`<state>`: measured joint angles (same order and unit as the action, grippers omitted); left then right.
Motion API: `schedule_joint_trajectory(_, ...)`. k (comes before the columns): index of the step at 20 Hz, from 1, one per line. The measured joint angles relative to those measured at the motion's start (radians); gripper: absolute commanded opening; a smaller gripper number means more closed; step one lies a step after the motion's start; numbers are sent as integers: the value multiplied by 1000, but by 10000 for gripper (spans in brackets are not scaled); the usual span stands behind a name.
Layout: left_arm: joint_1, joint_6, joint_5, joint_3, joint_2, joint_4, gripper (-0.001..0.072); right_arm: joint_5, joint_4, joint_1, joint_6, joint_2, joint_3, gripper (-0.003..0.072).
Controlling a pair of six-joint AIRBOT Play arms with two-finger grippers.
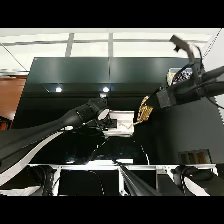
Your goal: Fold the box and place the chain.
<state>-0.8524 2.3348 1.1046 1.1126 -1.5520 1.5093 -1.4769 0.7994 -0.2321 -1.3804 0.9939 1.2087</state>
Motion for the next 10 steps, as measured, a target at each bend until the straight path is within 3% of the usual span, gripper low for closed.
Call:
schedule_joint_trajectory(6,0,0,0,0,0,0,28,103,-71,-28,3,1,-108,11)
schedule_joint_trajectory(10,0,0,0,0,0,0,28,167,-38,-84,-16,2,-139,12)
